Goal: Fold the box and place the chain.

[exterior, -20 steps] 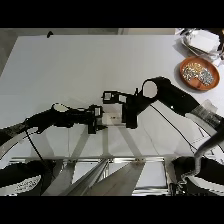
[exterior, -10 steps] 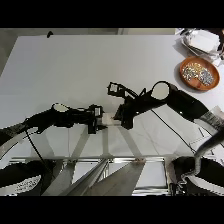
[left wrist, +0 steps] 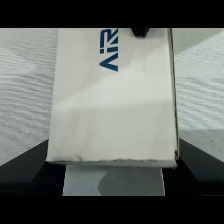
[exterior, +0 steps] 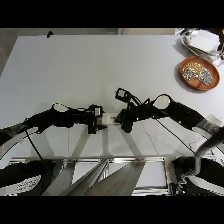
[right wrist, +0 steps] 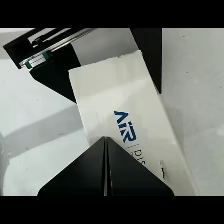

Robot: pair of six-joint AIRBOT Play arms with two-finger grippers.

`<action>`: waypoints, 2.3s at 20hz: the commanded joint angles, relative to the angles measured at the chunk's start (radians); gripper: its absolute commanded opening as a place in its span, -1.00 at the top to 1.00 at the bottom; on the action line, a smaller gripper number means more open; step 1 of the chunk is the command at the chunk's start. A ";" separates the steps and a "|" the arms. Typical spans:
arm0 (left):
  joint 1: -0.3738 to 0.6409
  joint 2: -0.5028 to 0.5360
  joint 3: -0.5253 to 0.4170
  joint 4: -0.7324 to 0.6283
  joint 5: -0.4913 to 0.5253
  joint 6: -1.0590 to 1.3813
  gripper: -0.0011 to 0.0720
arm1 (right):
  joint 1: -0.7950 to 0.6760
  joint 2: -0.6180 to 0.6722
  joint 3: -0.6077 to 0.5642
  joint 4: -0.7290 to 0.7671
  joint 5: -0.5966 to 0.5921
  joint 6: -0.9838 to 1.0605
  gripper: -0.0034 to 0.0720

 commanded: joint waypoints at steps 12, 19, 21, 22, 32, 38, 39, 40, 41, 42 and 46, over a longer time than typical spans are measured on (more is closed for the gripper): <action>0.000 0.001 0.001 0.000 -0.001 0.001 0.17 | -0.001 -0.003 -0.106 0.011 -0.067 -0.034 0.87; 0.000 0.001 0.001 0.000 -0.001 0.001 0.17 | -0.001 0.120 0.072 -0.037 -0.059 0.065 0.86; 0.000 0.001 0.001 0.000 -0.002 0.001 0.17 | -0.018 0.172 0.148 -0.167 -0.057 0.278 0.87; 0.000 0.001 0.001 0.000 -0.001 0.001 0.17 | -0.039 0.199 0.182 -0.229 -0.054 0.414 0.87; 0.000 0.001 0.001 -0.023 -0.005 0.000 0.22 | -0.417 0.264 0.261 -0.985 0.755 1.105 0.86; 0.000 0.001 0.001 -0.022 -0.053 -0.003 0.22 | -0.502 0.264 0.261 -0.979 0.717 1.106 0.86; 0.000 0.003 0.001 -0.024 -0.053 -0.002 0.24 | -0.502 0.264 0.261 -0.970 0.714 1.106 0.86; 0.001 0.014 0.001 -0.025 -0.053 -0.002 0.63 | -0.502 0.264 0.261 -0.961 0.709 1.106 0.86; 0.003 0.032 0.001 -0.022 -0.055 -0.002 0.94 | -0.502 0.264 0.261 -0.956 0.705 1.106 0.86; 0.005 0.058 0.001 -0.023 -0.055 -0.007 0.95 | -0.502 0.264 0.261 -0.949 0.700 1.105 0.86; 0.056 0.222 0.001 -0.022 -0.005 -0.185 0.95 | -0.502 0.264 0.261 -0.949 0.671 1.105 0.86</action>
